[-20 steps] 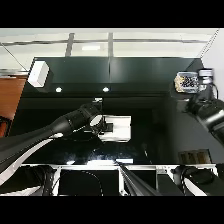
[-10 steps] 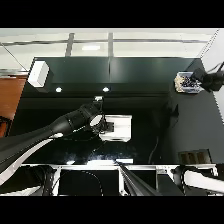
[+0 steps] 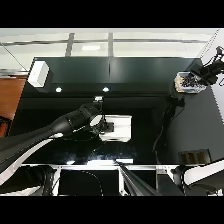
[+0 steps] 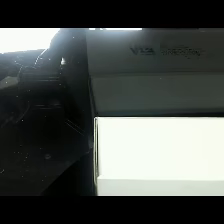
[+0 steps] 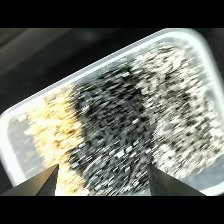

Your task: Fold the box and place the chain.

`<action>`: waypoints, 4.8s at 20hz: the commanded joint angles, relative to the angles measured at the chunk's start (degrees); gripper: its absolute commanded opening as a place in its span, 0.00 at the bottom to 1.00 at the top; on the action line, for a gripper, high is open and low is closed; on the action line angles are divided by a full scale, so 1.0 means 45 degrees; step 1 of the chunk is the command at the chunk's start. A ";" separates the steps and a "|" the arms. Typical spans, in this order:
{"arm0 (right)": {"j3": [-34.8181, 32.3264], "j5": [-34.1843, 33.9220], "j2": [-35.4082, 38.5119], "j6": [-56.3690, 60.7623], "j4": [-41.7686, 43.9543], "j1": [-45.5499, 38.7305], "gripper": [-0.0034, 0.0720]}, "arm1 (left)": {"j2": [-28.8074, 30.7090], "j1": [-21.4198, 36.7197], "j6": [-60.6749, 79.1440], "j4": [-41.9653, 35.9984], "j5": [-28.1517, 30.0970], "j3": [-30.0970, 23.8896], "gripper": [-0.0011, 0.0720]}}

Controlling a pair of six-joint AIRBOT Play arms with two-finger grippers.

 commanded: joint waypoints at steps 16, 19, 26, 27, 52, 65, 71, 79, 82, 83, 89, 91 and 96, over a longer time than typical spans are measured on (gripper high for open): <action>0.0267 0.0563 -0.1117 -0.0204 -0.0403 0.0321 0.06 | -0.0005 0.0010 0.0005 -0.0010 -0.0063 0.0005 0.05; 0.0272 0.0568 0.0005 -0.0855 -0.0238 0.0321 0.05 | -0.0005 0.0010 0.0005 -0.0010 -0.0063 0.0005 0.05; 0.0272 0.0291 0.4634 -0.2220 -0.0209 0.0321 0.05 | -0.0005 0.0010 0.0005 -0.0010 -0.0063 0.0005 0.05; 0.0272 0.0194 0.5197 -0.2229 -0.0141 0.0321 0.05 | -0.0005 0.0010 0.0005 -0.0010 -0.0068 0.0005 0.05; -0.8306 0.5707 1.2706 -0.7504 0.9865 0.3007 0.05 | -0.0005 0.0010 0.0005 -0.0010 -0.0053 -0.0005 0.05; -0.8539 0.3531 1.2701 -0.6533 1.1259 0.7655 0.05 | -0.0005 0.0010 0.0005 -0.0010 -0.0039 -0.0005 0.05; -0.8534 0.1792 1.2701 -0.6246 1.1565 0.8952 0.05 | -0.0005 0.0010 0.0005 -0.0015 -0.0044 0.0000 0.05; -0.8539 0.0855 1.2682 -0.6125 1.1234 0.9000 0.05 | -0.0005 0.0010 0.0005 -0.0015 -0.0044 0.0000 0.05; -0.8655 0.0981 1.2585 -0.5270 0.9806 0.9005 0.05 | -0.0005 0.0010 0.0005 -0.0015 -0.0044 0.0000 0.05; -0.8854 0.0976 1.2531 -0.5192 0.9695 0.9073 0.05 | -0.0005 0.0010 0.0005 -0.0015 -0.0044 0.0000 0.05; -1.0020 0.0826 1.1929 -0.4736 0.8854 0.9262 0.05 | -0.0005 0.0010 0.0005 -0.0015 -0.0034 0.0000 0.05; -1.0273 0.0719 1.1618 -0.4741 0.8840 0.9651 0.05 | -0.0005 0.0010 0.0005 -0.0010 -0.0034 -0.0005 0.05; -1.0336 -0.0525 1.0656 -0.4648 0.7830 1.0681 0.05 | -0.0005 0.0010 0.0005 -0.0010 -0.0024 0.0000 0.05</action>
